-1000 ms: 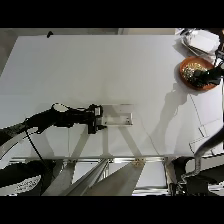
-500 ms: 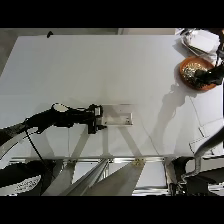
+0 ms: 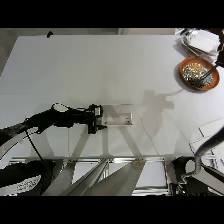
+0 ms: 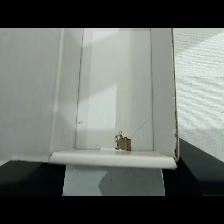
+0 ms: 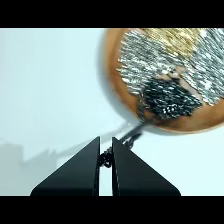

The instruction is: Fold the box and place the chain.

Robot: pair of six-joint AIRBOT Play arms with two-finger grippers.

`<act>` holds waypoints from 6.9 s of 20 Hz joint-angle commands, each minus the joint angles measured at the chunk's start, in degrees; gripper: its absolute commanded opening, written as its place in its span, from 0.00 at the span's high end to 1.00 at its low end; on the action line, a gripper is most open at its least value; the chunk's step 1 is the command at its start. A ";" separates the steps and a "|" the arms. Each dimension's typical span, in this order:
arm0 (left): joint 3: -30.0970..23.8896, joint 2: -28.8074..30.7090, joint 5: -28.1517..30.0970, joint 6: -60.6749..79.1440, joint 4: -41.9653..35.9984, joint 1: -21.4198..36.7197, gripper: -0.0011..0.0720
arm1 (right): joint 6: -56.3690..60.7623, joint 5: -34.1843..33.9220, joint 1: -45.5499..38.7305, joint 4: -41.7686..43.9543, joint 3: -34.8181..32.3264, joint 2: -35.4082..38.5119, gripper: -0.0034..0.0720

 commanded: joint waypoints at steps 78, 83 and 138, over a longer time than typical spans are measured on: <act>0.04 0.04 0.02 0.00 0.00 0.02 0.58 | 9.27 -7.63 68.52 2.29 -31.10 -2.21 0.64; 0.04 0.04 0.02 0.00 0.00 0.02 0.58 | 14.60 -15.67 70.71 2.29 -36.30 -3.98 0.51; 0.04 0.04 0.02 -0.02 0.00 0.02 0.58 | 39.19 -30.86 88.26 -20.24 -40.74 -6.82 0.58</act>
